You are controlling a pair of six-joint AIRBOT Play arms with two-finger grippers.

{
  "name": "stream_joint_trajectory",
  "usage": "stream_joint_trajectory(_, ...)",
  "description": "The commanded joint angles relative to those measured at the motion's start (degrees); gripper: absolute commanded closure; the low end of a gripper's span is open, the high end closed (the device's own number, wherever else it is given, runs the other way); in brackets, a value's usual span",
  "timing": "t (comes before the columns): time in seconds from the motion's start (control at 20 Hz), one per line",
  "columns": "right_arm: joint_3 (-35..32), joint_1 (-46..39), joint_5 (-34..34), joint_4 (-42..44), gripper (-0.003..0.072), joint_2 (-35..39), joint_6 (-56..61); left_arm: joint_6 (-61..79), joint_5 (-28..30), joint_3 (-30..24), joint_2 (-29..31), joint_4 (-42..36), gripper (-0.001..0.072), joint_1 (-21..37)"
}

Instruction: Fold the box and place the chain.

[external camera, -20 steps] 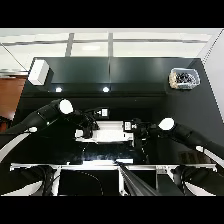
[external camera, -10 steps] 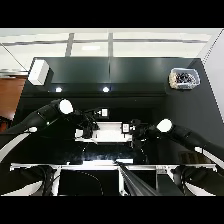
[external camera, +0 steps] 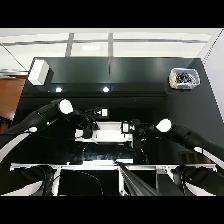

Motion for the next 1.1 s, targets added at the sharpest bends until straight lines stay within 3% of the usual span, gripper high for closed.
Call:
stream_joint_trajectory(0.0, 0.07, 0.02, -0.83, -0.02, -0.0015, -0.04, 0.79, 0.00, 0.00, 0.07, -0.04, -0.13, 0.0680, -0.17)
stream_joint_trajectory(0.6, 0.17, 0.04, -1.11, -0.07, -0.0013, -0.13, 1.51, 0.00, 0.24, 0.07, -0.04, -0.13, 0.0680, -0.39)
stream_joint_trajectory(0.7, 0.17, 0.04, -1.40, 0.00, 0.0154, -0.13, 1.77, 0.02, 0.26, 0.07, -0.04, -0.13, 0.0678, -0.39)
stream_joint_trajectory(0.8, 0.17, 0.04, -1.51, -0.02, 0.0147, -0.13, 1.90, 0.00, 0.26, 0.07, -0.04, -0.11, 0.0671, -0.35)
stream_joint_trajectory(0.85, 0.17, 0.04, -1.51, -0.02, 0.0147, -0.13, 1.90, -0.02, 0.24, 0.07, -0.02, -0.11, 0.0580, -0.35)
stream_joint_trajectory(0.95, 0.17, 0.04, -1.49, -0.02, 0.0147, -0.13, 1.90, -0.48, 0.15, 0.07, 0.00, -0.07, 0.0309, -0.33)
stream_joint_trajectory(1.05, 0.17, 0.04, -1.49, -0.02, 0.0147, -0.13, 1.90, -3.23, 0.00, 0.09, 0.17, 0.81, 0.0278, 0.07)
